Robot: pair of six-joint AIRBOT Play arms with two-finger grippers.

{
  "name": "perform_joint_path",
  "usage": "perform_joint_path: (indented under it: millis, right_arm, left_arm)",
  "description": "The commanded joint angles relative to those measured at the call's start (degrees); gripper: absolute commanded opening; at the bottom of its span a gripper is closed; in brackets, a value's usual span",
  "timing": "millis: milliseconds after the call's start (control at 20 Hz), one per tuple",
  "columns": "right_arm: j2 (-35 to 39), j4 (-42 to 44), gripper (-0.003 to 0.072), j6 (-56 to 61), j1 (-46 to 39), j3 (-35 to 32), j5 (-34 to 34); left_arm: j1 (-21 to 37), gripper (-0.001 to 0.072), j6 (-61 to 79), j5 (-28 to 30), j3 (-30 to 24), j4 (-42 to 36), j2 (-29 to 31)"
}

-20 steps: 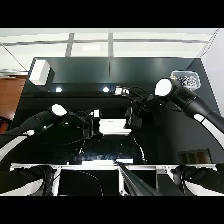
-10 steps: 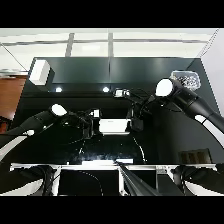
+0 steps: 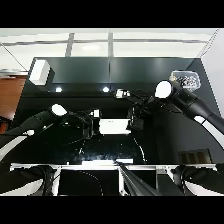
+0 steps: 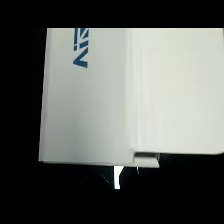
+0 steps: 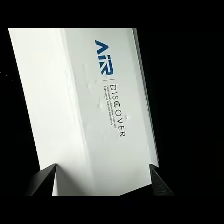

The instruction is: Fold the box and place the chain.

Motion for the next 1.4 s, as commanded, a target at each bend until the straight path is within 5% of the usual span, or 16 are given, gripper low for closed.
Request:
perform_joint_path:
  millis: [0,1350]
  right_arm:
    - [-0.22,-0.11,0.0680,-2.05,0.90,-0.02,-2.56]
    - [-1.38,-2.16,0.0680,-4.31,4.61,0.00,-3.96]
  left_arm:
    - [-0.02,0.0360,0.02,-0.02,0.02,0.02,-0.02]
    - [-0.02,0.0360,0.02,-0.02,0.02,0.02,-0.02]
